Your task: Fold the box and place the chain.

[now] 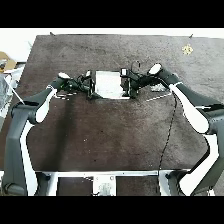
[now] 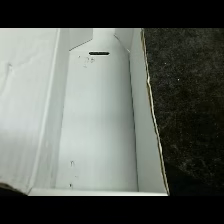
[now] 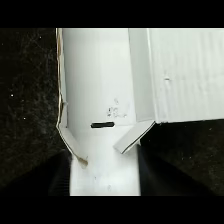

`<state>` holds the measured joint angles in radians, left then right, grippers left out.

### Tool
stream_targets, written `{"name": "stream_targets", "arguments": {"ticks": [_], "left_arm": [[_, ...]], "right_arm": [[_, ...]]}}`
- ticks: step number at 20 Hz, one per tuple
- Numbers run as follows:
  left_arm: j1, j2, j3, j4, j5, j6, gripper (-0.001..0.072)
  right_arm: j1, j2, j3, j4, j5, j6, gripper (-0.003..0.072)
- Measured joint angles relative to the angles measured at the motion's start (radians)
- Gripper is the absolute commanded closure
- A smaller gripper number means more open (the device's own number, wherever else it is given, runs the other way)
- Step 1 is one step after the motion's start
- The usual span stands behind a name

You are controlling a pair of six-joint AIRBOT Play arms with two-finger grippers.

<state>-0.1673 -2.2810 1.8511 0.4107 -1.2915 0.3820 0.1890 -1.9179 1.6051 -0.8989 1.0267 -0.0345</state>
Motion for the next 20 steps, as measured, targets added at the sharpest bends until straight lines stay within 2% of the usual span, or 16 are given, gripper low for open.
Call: {"name": "stream_targets", "arguments": {"ticks": [1,2,12,14,17,18,19,20], "left_arm": [[0.000,0.000,0.000,0.000,0.000,0.000,0.0580],[0.000,0.000,0.000,0.000,0.000,0.000,0.0580],[0.000,0.000,0.000,0.000,-0.001,0.000,0.0580],[0.000,0.000,0.000,0.000,-0.001,0.000,0.0580],[0.000,0.000,0.000,0.000,-0.001,0.000,0.0580],[0.000,0.000,0.000,0.000,-0.001,0.000,0.0580],[0.000,0.000,0.000,0.000,-0.001,0.000,0.0580],[0.000,0.000,0.000,0.000,-0.001,0.000,0.0580]], "right_arm": [[0.000,-0.002,0.000,0.008,-0.003,0.000,0.0434],[0.002,-0.004,0.000,0.022,-0.009,0.000,0.0485],[0.012,-0.040,0.000,0.206,-0.024,-0.073,0.0476],[0.013,-0.055,0.000,0.236,-0.026,-0.099,0.0418],[0.014,-0.067,0.000,0.256,-0.030,-0.120,0.0417],[0.014,-0.069,0.000,0.259,-0.029,-0.124,0.0337],[0.014,-0.071,0.000,0.264,-0.028,-0.126,0.0167],[0.014,-0.071,0.000,0.266,-0.025,-0.130,0.0154]]}}
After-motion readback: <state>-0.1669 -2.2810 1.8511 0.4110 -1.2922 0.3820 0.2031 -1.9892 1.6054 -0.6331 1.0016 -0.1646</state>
